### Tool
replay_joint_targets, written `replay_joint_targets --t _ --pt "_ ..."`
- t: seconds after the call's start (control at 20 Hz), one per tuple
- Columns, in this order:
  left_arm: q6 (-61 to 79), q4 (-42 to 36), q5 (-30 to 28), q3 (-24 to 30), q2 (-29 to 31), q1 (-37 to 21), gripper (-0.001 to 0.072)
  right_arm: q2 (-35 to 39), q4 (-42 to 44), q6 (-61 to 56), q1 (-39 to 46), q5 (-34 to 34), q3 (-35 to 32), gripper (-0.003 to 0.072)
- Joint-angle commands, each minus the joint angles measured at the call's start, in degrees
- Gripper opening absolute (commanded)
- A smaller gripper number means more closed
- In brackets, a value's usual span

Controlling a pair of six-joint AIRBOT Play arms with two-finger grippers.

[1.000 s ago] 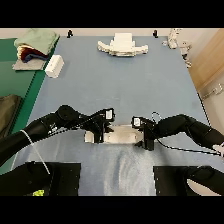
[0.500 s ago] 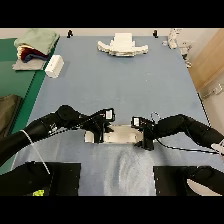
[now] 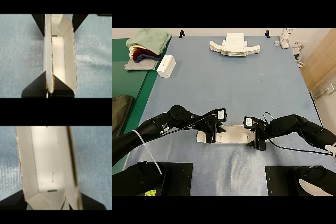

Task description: Fold the box.

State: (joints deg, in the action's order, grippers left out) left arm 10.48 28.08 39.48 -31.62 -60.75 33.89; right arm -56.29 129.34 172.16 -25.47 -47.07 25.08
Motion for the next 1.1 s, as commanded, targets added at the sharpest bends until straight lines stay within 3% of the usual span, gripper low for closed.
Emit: replay_joint_targets --t 0.0,1.05 --pt "0.02 0.0 -0.02 -0.07 -0.02 0.04 0.0017 0.15 -0.11 -0.02 0.0 0.7 -0.04 0.0699" --pt "0.02 0.0 -0.02 -0.07 0.0 0.04 0.0017 -1.97 0.02 -0.02 -0.7 1.16 -0.02 0.0698"
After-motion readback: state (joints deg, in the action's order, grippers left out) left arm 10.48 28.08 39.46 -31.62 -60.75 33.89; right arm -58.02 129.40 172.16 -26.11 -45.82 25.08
